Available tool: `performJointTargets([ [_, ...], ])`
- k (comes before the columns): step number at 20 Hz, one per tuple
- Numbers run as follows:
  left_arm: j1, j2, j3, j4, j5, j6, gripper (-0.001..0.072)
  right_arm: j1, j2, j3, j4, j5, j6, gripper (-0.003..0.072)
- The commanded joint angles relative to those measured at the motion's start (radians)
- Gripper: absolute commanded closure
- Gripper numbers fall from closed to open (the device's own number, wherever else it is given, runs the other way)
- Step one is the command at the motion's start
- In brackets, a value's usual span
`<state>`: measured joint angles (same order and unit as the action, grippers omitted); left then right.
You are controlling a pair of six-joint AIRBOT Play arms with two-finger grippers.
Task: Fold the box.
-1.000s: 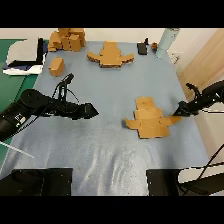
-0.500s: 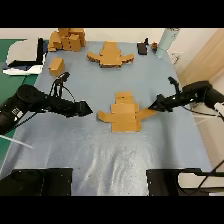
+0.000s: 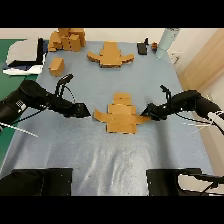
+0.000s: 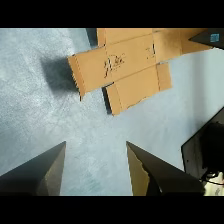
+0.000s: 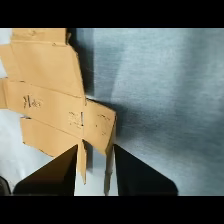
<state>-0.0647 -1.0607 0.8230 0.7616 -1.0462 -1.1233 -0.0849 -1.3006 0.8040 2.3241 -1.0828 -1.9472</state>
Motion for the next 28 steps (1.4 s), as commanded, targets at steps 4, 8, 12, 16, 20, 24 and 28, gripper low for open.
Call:
performJointTargets([
  [4,0.002,-0.005,0.003,-0.031,-0.018,-0.019,0.0176,0.035,-0.044,-0.005,0.010,-0.049,-0.016,0.0609],
  [8,0.006,-0.025,0.024,-0.029,0.050,0.013,0.0311,0.121,-0.061,-0.005,0.084,-0.006,-0.143,0.0683],
  [12,0.024,-0.164,0.182,-0.047,-0.085,0.013,0.0099,0.239,0.030,-0.051,0.072,0.072,-0.216,0.0683],
  [16,0.031,-0.309,0.235,-0.103,-0.086,0.063,0.0101,0.356,0.161,-0.186,0.058,0.226,-0.235,0.0683],
  [20,0.031,-0.438,0.235,-0.140,-0.090,0.080,0.0101,0.410,0.238,-0.237,0.048,0.290,-0.235,0.0683],
  [24,0.031,-0.512,0.235,-0.145,-0.090,0.080,0.0102,0.411,0.243,-0.237,0.036,0.290,-0.235,0.0683],
  [28,0.031,-0.555,0.235,-0.206,-0.087,0.117,0.0103,0.411,0.242,-0.237,0.036,0.290,-0.244,0.0683],
])
